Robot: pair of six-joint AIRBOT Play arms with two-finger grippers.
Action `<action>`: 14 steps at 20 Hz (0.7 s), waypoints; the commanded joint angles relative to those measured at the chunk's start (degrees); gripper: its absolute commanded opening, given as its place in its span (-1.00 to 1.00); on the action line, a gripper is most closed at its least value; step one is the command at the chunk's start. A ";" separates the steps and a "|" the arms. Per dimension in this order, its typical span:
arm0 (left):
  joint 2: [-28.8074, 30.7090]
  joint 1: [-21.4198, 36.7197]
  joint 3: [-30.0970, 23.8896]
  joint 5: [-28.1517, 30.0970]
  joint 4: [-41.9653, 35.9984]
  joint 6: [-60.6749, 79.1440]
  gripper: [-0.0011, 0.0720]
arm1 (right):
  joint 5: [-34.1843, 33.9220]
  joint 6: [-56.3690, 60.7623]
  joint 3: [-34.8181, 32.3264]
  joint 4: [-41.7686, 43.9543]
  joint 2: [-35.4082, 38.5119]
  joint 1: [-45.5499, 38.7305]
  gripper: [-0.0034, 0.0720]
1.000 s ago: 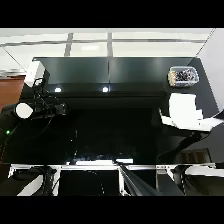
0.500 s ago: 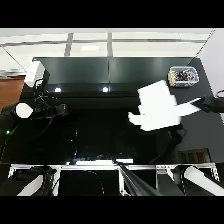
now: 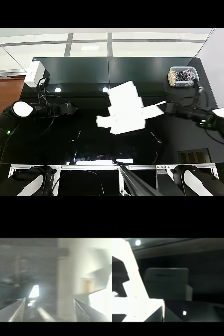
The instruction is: Fold the box and place the chain.
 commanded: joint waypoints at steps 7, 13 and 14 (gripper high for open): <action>-15.76 -4.57 3.87 -4.28 -25.16 15.10 0.98 | -14.25 -10.34 -7.15 11.87 0.46 20.33 -0.89; -32.44 -4.59 9.46 -24.98 -39.28 33.79 0.98 | -14.32 -10.27 -7.15 11.91 0.46 21.73 -0.89; -34.29 -4.59 10.08 -29.18 -39.52 36.94 0.98 | -14.36 -10.27 -7.15 12.00 0.46 21.73 -0.89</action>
